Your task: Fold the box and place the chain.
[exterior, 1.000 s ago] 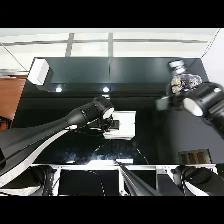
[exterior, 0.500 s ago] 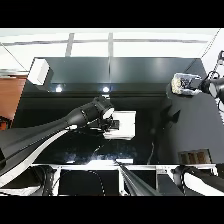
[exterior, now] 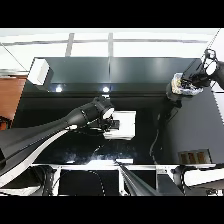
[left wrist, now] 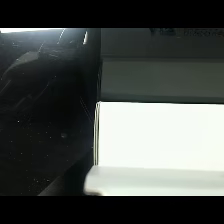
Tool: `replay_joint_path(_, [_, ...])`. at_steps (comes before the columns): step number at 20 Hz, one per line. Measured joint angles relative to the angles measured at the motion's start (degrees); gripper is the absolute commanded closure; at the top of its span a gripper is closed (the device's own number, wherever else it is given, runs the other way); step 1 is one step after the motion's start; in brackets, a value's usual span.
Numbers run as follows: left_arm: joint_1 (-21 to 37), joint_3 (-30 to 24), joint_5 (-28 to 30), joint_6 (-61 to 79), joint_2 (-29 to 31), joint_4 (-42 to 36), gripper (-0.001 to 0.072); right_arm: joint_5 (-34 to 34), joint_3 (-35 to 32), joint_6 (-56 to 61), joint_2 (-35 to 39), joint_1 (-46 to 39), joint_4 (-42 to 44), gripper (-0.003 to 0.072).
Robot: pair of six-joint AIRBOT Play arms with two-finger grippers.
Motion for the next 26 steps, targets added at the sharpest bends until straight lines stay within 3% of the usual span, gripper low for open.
replay_joint_path(1, [0.0, 0.0, 0.0, 0.0, 0.0, 0.0, 0.0679, 0.1, 0.5, -0.5, -1.1, -0.1, 0.6, 0.014])
replay_joint_path(2, [0.0, 0.0, 0.1, 0.0, 0.0, 0.0, 0.0679, 0.2, 0.8, -1.0, -2.1, -0.1, 1.0, 0.0215])
replay_joint_path(4, [0.0, 0.0, 0.1, 0.0, 0.0, 0.0, 0.0679, 0.0, 1.3, -1.7, -3.7, -0.2, 0.7, 0.0265])
replay_joint_path(6, [0.0, 0.0, 0.1, 0.0, 0.0, 0.0, 0.0679, -0.2, 1.5, -1.9, -4.7, -0.2, 0.5, 0.0506])
replay_joint_path(7, [0.0, 0.0, 0.1, 0.0, 0.0, 0.0, 0.0679, -0.1, 1.7, -2.0, -5.0, -0.2, 0.5, 0.0567])
replay_joint_path(9, [0.0, 0.0, 0.1, -0.1, 0.0, 0.0, 0.0679, 0.5, 2.2, -2.1, -5.4, -0.2, 0.1, 0.057])
replay_joint_path(10, [0.0, 0.0, 0.1, -0.1, 0.0, 0.0, 0.0679, 1.0, 2.6, -2.2, -5.4, -0.3, 0.0, 0.0681])
replay_joint_path(16, [0.0, 0.0, 0.1, -0.1, 0.0, 0.0, 0.0679, 9.7, 6.5, -5.6, -2.9, -0.6, -1.4, 0.0671])
replay_joint_path(26, [0.0, 0.0, 0.1, -0.1, 0.0, 0.0, 0.0679, 12.4, 7.8, -9.6, 2.6, -0.7, -0.8, 0.0672])
